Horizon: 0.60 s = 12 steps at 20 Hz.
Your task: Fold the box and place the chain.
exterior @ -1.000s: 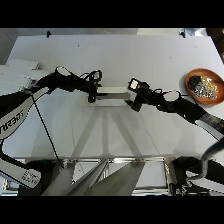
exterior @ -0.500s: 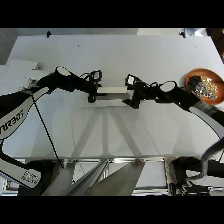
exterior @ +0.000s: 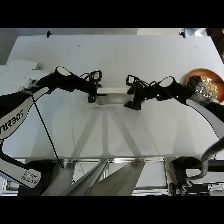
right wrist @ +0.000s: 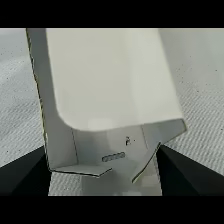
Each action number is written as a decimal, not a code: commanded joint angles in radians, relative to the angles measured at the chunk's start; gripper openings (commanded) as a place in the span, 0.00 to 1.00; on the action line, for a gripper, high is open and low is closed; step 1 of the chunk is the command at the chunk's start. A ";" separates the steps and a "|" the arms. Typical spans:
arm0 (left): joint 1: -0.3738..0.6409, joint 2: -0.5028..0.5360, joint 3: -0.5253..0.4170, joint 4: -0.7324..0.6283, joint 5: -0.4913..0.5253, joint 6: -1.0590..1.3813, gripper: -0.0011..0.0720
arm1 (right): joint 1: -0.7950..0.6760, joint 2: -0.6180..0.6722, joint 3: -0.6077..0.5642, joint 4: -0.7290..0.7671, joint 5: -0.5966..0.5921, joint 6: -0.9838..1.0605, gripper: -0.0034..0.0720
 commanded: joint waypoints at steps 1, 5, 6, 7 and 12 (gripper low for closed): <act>0.000 0.001 0.000 0.000 0.002 0.000 0.04 | -0.003 -0.026 0.003 0.024 0.034 -0.019 0.96; 0.000 0.001 0.000 0.000 0.002 0.000 0.04 | -0.003 -0.029 0.007 0.072 0.037 -0.066 0.96; 0.000 0.001 0.000 0.000 0.002 0.000 0.04 | -0.003 -0.036 0.014 0.072 0.043 -0.068 0.96; 0.000 0.001 0.000 0.000 0.002 0.000 0.04 | -0.003 -0.045 0.025 0.069 0.056 -0.068 0.96; 0.000 0.001 0.000 0.000 0.002 0.000 0.04 | 0.000 -0.106 0.100 -0.003 0.117 -0.042 0.96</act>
